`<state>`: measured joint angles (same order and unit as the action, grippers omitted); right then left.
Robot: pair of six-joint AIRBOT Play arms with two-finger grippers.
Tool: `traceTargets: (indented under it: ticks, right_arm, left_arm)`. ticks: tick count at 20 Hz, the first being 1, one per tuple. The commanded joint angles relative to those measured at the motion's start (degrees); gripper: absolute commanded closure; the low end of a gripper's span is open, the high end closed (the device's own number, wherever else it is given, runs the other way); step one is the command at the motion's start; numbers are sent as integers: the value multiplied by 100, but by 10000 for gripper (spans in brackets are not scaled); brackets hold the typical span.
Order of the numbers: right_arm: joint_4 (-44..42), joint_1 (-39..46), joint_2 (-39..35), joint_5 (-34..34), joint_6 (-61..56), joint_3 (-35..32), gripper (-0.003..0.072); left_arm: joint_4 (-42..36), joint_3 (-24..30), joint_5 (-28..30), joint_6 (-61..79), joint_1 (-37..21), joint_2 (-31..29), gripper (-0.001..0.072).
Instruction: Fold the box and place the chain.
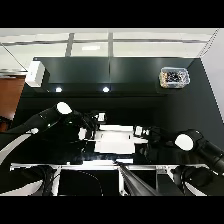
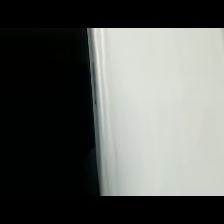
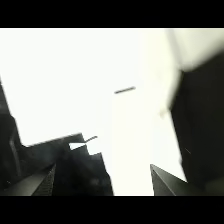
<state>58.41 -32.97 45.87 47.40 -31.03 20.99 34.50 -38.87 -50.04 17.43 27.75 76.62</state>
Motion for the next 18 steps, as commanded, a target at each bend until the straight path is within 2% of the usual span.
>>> traceTargets:
  ticks: [1, 7, 11, 18]
  right_arm:
    - [-640, -247, 179, -94, 839, -31, 12]
    - [-1274, -286, 647, -98, 1969, -31, 12]
    - [-1412, -295, 826, -175, 2149, -31, 12]
    - [-1491, -968, 1121, -942, 2133, -31, 13]
  left_arm:
    - [0, -4, 7, 0, 2, 2, 683]
    - [0, -4, 7, 0, 2, 2, 684]
    - [0, -4, 13, 0, 2, 2, 684]
    - [0, -4, 13, 0, 2, 2, 684]
